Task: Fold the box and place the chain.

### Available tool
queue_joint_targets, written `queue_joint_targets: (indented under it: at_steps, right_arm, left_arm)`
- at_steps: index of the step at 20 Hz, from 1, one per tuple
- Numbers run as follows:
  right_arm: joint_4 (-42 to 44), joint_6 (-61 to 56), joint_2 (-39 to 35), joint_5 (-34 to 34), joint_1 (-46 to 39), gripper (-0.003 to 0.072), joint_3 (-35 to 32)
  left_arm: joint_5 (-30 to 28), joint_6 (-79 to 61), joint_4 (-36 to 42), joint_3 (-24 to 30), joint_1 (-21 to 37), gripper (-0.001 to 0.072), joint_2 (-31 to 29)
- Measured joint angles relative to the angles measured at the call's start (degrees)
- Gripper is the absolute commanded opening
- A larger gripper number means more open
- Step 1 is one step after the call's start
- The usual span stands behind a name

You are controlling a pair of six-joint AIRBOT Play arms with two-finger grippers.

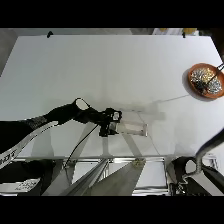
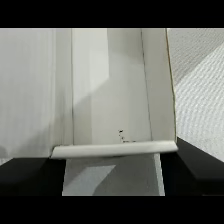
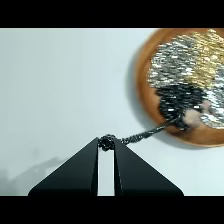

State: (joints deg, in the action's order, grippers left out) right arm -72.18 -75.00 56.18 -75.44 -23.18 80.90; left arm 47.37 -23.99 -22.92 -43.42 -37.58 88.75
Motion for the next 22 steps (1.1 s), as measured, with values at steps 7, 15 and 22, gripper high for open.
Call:
queue_joint_targets:
  at_steps: [7,15,22]
  right_arm:
    - [8.31,0.09,-15.23,-9.64,10.84,0.0017,0.02]
    - [18.51,-1.49,-22.86,-13.16,24.72,0.0018,0.02]
    - [22.91,-2.38,-23.58,-13.62,33.27,0.0018,-6.95]
  left_arm:
    - [0.0,0.0,0.0,0.0,0.0,0.0253,0.0]
    - [0.0,0.0,0.0,0.0,0.0,0.0253,0.0]
    - [0.0,0.0,0.0,0.0,0.0,0.0253,0.0]
